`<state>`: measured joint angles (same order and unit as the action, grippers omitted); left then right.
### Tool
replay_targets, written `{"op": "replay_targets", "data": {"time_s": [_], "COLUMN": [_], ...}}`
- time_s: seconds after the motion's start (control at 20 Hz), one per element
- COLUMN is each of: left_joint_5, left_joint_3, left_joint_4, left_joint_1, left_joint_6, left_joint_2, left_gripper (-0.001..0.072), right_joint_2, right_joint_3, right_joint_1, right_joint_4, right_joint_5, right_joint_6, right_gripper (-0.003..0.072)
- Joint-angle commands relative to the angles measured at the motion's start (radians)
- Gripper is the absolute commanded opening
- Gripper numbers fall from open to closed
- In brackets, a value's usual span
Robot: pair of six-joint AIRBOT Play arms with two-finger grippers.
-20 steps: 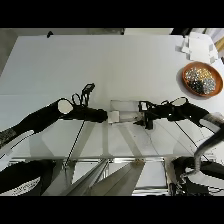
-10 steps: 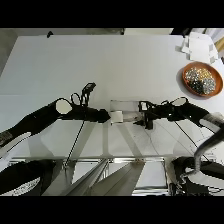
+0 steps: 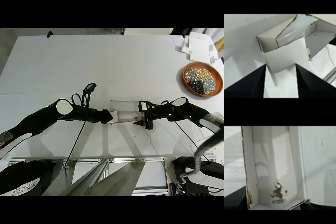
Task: Fold the box and place the chain.
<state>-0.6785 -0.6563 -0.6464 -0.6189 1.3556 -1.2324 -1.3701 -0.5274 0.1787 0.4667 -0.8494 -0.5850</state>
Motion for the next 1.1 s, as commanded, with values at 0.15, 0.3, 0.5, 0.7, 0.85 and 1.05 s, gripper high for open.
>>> {"op": "replay_targets", "data": {"time_s": [0.15,0.3,0.5,0.7,0.85,1.05], "left_joint_5": [0.070,0.056,0.032,-0.039,-0.091,-0.126], "left_joint_3": [-0.021,-0.085,-0.146,-0.200,-0.226,-0.254], "left_joint_4": [-0.067,-0.160,-0.258,-0.404,-0.503,-0.521], "left_joint_1": [-0.040,-0.072,-0.100,-0.103,-0.115,-0.140], "left_joint_6": [0.119,0.242,0.373,0.524,0.617,0.671], "left_joint_2": [-0.017,-0.065,-0.100,-0.100,-0.101,-0.138], "left_gripper": [0.0416,0.0417,0.0417,0.0416,0.0416,0.0417], "right_joint_2": [0.001,0.001,0.001,0.001,0.001,0.001], "right_joint_3": [0.000,0.000,0.000,0.000,0.000,0.000], "right_joint_1": [0.001,0.001,0.001,0.001,0.001,0.001], "right_joint_4": [0.000,0.000,0.000,0.000,0.000,0.000], "right_joint_5": [0.000,0.000,0.000,0.000,0.000,0.000], "right_joint_6": [0.000,0.000,0.000,0.000,0.000,0.000], "right_gripper": [0.0421,0.0421,0.0421,0.0421,0.0421,0.0421]}}
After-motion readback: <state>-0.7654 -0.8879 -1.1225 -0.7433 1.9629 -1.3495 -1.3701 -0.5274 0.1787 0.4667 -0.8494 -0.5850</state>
